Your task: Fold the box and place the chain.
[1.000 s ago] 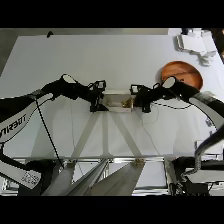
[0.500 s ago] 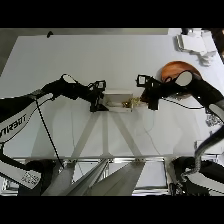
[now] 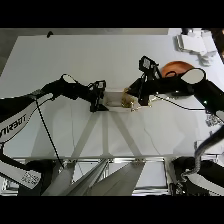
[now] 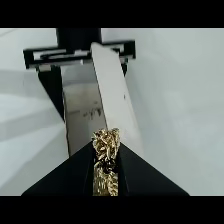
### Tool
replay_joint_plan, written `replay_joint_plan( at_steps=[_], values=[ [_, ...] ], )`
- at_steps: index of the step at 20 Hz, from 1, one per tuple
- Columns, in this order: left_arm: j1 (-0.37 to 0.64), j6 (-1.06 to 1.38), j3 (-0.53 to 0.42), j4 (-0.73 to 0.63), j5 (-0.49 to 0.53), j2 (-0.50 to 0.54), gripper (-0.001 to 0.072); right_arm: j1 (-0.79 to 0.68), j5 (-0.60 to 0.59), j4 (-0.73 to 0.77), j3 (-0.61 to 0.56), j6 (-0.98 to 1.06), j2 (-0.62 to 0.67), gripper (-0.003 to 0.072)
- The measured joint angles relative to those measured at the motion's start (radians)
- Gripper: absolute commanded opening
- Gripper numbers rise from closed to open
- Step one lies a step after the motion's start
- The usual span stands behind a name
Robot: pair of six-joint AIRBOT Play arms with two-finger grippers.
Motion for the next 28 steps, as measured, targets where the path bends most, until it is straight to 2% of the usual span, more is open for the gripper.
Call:
replay_joint_plan(
  at_steps=[3, 4, 6, 7, 17, 19, 24, 25, 28],
  values=[
    [0.000, 0.000, 0.000, 0.000, 0.000, 0.000, 0.0159, 0.027, -0.024, 0.024, 0.000, -0.007, -0.005, 0.0017],
    [0.000, 0.000, 0.000, 0.000, 0.000, 0.000, 0.0159, 0.031, -0.028, 0.026, 0.000, -0.009, -0.005, 0.0098],
    [0.000, 0.000, 0.000, 0.000, 0.000, 0.000, 0.0159, 0.036, -0.036, 0.034, 0.000, -0.010, -0.006, 0.0373],
    [0.000, 0.001, 0.000, 0.000, 0.000, 0.000, 0.0159, 0.038, -0.036, 0.034, 0.000, -0.013, -0.006, 0.0418],
    [0.000, 0.001, 0.000, 0.000, 0.000, 0.000, 0.0159, -0.006, -0.041, 0.017, 0.000, -0.013, -0.006, 0.0416],
    [0.000, 0.001, 0.000, 0.000, 0.000, 0.000, 0.0159, -0.041, -0.034, -0.037, 0.000, -0.005, -0.005, 0.0416],
    [0.000, 0.000, 0.000, 0.000, 0.000, 0.000, 0.0159, -0.116, -0.015, -0.305, -0.031, 0.013, -0.003, 0.0425],
    [0.000, 0.000, 0.000, 0.000, 0.000, 0.000, 0.0159, -0.128, -0.014, -0.339, -0.045, 0.013, -0.005, 0.0489],
    [0.000, 0.001, 0.000, 0.000, 0.000, 0.000, 0.0159, -0.150, -0.012, -0.407, -0.070, -0.010, -0.028, 0.0520]
  ],
)
